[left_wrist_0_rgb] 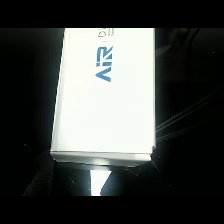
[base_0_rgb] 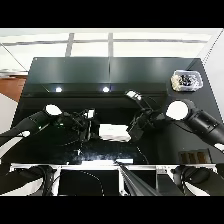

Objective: Fold the box and place the chain.

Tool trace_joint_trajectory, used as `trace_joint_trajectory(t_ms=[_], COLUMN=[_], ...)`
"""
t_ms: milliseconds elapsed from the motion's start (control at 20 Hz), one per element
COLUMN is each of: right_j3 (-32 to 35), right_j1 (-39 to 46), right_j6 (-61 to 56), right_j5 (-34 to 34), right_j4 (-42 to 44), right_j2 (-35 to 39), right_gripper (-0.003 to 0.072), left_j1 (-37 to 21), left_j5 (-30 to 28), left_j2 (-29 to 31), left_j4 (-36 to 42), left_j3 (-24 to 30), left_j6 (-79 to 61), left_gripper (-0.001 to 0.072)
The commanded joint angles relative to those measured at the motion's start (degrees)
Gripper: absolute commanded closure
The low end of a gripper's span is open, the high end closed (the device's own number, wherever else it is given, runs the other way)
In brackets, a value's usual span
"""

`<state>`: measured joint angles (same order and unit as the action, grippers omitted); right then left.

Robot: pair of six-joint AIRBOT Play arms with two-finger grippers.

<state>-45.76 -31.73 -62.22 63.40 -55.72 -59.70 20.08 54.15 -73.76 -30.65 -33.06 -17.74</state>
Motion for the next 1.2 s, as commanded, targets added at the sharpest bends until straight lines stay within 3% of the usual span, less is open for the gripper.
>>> trace_joint_trajectory(t_ms=[0,150,200,450,800,1150], right_j3=[3.21,10.69,12.04,12.63,12.74,13.88], right_j1=[4.20,3.67,2.60,-0.35,-0.33,-2.03], right_j6=[-8.04,-6.51,-5.03,-5.25,-15.50,-16.48], right_j5=[4.83,-7.34,-9.79,-12.31,-15.10,-15.58], right_j4=[8.57,33.83,38.05,36.83,27.02,26.69], right_j2=[0.98,0.94,0.90,-1.88,-3.37,-7.39], right_gripper=[0.0645,0.0645,0.0644,0.0644,0.0644,0.0644], left_j1=[0.00,0.00,0.00,0.00,0.00,0.00], left_j5=[-0.02,-0.02,-0.02,-0.02,-0.02,-0.02], left_j2=[-0.02,-0.02,-0.02,-0.02,-0.02,-0.02], left_j4=[0.00,0.00,0.00,0.00,0.00,0.00], left_j3=[-0.02,-0.02,-0.02,-0.02,-0.02,-0.02], left_j6=[0.00,-0.02,0.00,0.00,0.00,0.00], left_gripper=[0.0224,0.0224,0.0224,0.0224,0.0224,0.0224])
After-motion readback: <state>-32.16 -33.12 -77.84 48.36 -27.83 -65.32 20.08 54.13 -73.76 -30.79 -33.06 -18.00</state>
